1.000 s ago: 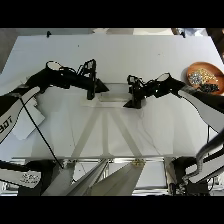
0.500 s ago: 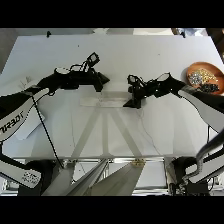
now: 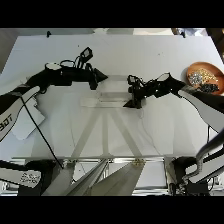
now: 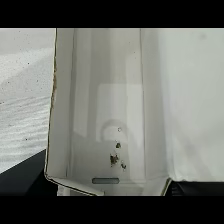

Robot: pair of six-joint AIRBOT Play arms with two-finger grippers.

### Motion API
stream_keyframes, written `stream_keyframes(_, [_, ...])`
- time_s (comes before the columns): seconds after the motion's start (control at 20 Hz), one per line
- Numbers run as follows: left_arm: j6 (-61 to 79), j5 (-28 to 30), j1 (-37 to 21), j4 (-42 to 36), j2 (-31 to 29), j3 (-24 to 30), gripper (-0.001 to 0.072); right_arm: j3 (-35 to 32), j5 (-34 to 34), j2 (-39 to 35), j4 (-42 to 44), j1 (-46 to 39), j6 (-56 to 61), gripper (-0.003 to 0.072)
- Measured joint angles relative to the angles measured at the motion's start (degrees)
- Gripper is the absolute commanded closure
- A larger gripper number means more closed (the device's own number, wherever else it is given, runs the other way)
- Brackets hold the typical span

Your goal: Fold the box and place the chain.

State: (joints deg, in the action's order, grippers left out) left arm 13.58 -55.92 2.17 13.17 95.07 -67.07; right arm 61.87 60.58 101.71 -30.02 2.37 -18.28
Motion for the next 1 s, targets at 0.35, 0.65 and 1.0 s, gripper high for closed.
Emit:
stream_keyframes(0.35, [1.29, -6.14, -6.12, 18.84, -4.31, 0.85, 0.0062, 0.0, -0.02, 0.0, 0.02, 0.02, 0.0, 0.0191])
stream_keyframes(0.65, [3.85, -7.45, -4.0, 26.62, -2.93, 4.07, 0.008, 0.0, -0.02, 0.0, 0.07, 0.02, 0.02, 0.0191])
stream_keyframes(1.0, [6.32, -8.04, 0.37, 28.83, -0.72, 5.05, 0.0155, 0.0, -0.02, 0.0, 0.07, 0.02, 0.02, 0.0191])
